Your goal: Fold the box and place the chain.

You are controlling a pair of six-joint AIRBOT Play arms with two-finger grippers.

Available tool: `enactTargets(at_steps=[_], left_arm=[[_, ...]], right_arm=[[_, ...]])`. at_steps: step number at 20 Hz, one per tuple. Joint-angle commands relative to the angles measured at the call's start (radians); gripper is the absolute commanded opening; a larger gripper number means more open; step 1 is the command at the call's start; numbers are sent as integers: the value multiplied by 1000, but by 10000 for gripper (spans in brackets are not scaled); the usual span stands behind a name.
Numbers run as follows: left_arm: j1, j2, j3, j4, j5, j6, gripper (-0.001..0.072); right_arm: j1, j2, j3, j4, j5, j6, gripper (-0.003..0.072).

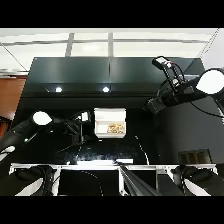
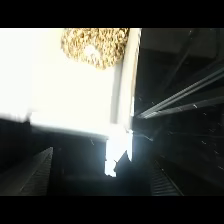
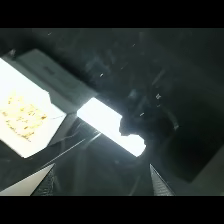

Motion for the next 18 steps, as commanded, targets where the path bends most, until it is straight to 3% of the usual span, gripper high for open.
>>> enactTargets(at_steps=[1,5,13,18], left_arm=[[-20,-97,24,-97,41,198,711],[-18,-144,44,-107,44,206,710],[-18,-172,61,-134,72,205,709],[-19,-174,107,-58,0,153,708]], right_arm=[[14,-1,0,-13,-31,-140,720],[14,-2,0,54,-32,-291,720],[14,-55,-13,102,-17,-297,720],[14,-70,-14,141,-16,-286,720]])
